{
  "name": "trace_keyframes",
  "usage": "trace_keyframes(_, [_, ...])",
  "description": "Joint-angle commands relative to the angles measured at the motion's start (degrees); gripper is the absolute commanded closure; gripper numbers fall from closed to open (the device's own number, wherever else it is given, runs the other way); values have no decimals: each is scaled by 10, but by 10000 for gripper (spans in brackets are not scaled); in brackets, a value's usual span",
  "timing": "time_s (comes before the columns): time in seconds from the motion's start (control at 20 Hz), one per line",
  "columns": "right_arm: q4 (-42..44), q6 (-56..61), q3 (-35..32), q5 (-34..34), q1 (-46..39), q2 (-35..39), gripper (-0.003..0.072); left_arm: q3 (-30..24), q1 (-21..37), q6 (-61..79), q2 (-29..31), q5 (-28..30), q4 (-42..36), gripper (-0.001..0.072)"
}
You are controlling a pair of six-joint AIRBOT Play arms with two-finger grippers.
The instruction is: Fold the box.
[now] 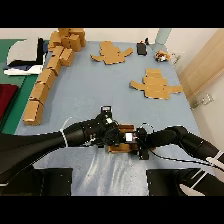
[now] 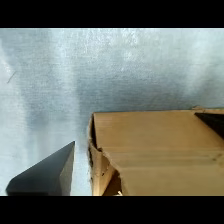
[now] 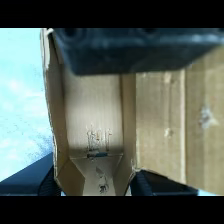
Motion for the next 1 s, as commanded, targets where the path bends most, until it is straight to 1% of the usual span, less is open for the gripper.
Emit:
trace_keyframes(0.0, [0,0,0,0,0,0,175,23,-2,-9,-20,-24,1,276])
trace_keyframes(0.15, [0,0,0,0,0,0,175,31,-5,-3,-41,-29,1,277])
trace_keyframes(0.5, [0,0,0,0,0,0,175,31,-5,-2,-45,-24,7,280])
trace_keyframes(0.7, [0,0,0,0,0,0,176,31,-5,-2,-62,-19,2,281])
trace_keyframes(0.75, [0,0,0,0,0,0,175,31,-5,-2,-66,-18,-2,311])
trace_keyframes(0.85, [0,0,0,0,0,0,175,31,-5,-2,-69,-16,-2,309])
trace_keyframes(0.9, [0,0,0,0,0,0,176,31,-5,-2,-69,-14,-2,320])
trace_keyframes(0.95, [0,0,0,0,0,0,176,31,-5,-1,-69,-14,-2,446])
